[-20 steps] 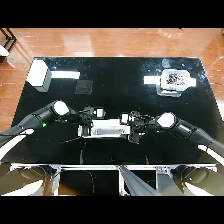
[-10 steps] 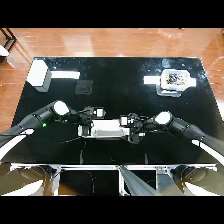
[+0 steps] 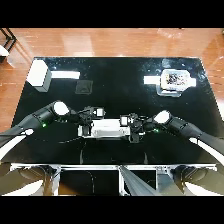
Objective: Fold the box and place the chain.
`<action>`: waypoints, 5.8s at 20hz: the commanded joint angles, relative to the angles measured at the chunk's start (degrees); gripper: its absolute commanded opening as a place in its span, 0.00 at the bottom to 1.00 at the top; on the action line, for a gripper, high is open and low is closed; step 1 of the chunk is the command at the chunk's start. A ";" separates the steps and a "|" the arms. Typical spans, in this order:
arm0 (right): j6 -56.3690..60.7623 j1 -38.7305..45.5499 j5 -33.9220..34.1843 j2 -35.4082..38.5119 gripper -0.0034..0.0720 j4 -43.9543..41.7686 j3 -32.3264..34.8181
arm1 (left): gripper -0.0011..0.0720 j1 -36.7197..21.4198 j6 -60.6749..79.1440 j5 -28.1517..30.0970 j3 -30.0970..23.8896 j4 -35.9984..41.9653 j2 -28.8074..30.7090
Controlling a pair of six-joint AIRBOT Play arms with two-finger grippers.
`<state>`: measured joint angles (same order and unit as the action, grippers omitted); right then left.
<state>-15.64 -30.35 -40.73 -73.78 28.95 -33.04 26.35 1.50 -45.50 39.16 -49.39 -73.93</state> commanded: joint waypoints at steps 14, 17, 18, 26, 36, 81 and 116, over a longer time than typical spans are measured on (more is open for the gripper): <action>1.55 -1.33 2.38 -0.31 0.96 1.16 -0.04 | 0.05 0.00 0.00 0.39 0.02 -0.04 -0.04; 1.53 -1.33 2.38 -0.31 0.96 1.18 -0.04 | 0.05 0.00 0.00 0.42 0.02 -0.04 -0.04; 1.53 -1.33 2.38 -0.31 0.96 1.22 -0.04 | 0.05 0.00 0.00 0.42 0.02 -0.07 -0.04; 2.16 -2.54 2.91 -0.42 0.80 2.84 -0.04 | 0.05 0.00 -0.04 0.37 0.04 -0.04 -0.02; 3.43 -2.51 4.33 -0.42 0.80 2.51 -0.04 | 0.49 -0.24 -3.67 0.42 0.04 -0.07 3.32; 3.48 -2.54 4.61 -0.42 0.80 2.43 -0.04 | 0.05 -0.24 -38.99 14.21 -5.27 6.47 9.44; 3.48 -2.54 4.59 -0.42 0.80 2.47 -0.04 | 0.70 -3.91 1.97 -2.73 -8.24 0.61 11.41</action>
<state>-12.19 -32.86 -36.14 -74.17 31.44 -33.06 22.02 3.07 -48.58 30.85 -49.19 -62.19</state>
